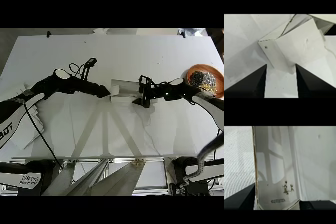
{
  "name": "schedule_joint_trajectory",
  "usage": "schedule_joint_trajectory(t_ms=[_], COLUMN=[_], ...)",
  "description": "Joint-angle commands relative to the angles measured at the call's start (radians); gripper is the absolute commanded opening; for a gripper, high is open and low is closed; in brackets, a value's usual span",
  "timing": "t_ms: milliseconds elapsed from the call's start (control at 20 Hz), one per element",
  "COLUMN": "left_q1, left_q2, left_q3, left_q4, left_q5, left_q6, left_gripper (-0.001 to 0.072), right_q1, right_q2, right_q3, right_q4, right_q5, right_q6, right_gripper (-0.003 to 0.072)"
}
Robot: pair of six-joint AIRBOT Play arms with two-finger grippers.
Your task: Fold the box and place the chain.
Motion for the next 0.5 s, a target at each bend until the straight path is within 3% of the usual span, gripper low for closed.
schedule_joint_trajectory(t_ms=[0,250,350,450], left_q1=[-0.003,-0.009,-0.017,-0.032], left_q2=[-0.005,-0.016,-0.029,-0.047], left_q3=[0.0,0.0,0.0,0.0], left_q4=[-0.014,-0.128,-0.182,-0.183], left_q5=[0.026,0.059,0.07,0.082], left_q6=[0.021,0.077,0.089,0.089], left_gripper=[0.0427,0.0451,0.0528,0.0534], right_q1=[0.0,0.0,0.0,0.0], right_q2=[0.0,0.0,0.0,0.0], right_q3=[0.0,0.0,0.0,0.0], right_q4=[0.0,0.0,0.0,0.0], right_q5=[0.0,0.0,0.0,0.0], right_q6=[0.0,0.0,0.0,0.0], right_gripper=[0.0435,0.0435,0.0435,0.0435])
